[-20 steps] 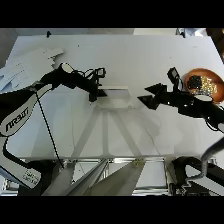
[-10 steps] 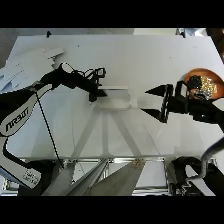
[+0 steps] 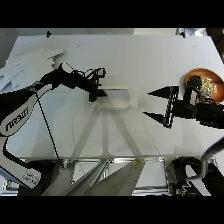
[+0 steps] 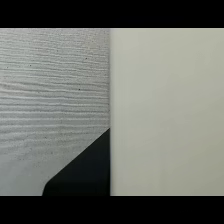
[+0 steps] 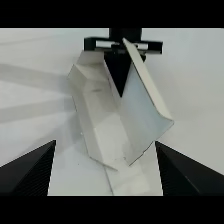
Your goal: Fold the box and place the chain.
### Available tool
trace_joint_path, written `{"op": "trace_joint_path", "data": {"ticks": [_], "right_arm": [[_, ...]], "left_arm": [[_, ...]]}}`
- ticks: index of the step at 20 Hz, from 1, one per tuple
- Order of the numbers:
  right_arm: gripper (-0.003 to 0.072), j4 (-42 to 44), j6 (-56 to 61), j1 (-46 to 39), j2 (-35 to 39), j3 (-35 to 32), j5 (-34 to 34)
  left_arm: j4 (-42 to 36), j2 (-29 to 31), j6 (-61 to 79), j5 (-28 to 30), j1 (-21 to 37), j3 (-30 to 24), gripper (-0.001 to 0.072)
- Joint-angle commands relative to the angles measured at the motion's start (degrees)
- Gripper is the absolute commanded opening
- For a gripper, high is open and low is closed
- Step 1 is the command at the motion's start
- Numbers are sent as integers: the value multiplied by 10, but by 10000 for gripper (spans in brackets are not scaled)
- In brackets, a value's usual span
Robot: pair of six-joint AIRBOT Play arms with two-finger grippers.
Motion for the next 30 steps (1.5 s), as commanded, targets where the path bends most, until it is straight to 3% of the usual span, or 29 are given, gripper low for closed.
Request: {"op": "trace_joint_path", "data": {"ticks": [1,6,15,22,30], "right_arm": [[696,-63,43,10,2,0,-4],[696,-100,128,94,-23,0,-23],[696,-221,174,229,-122,0,-138],[696,-195,161,233,-240,0,-329],[696,-181,167,265,-266,11,-409]], "left_arm": [[0,0,0,0,0,0,14],[0,0,0,0,0,0,14],[0,0,0,0,0,0,14],[0,0,0,0,0,0,14],[0,0,0,0,0,0,14]]}}
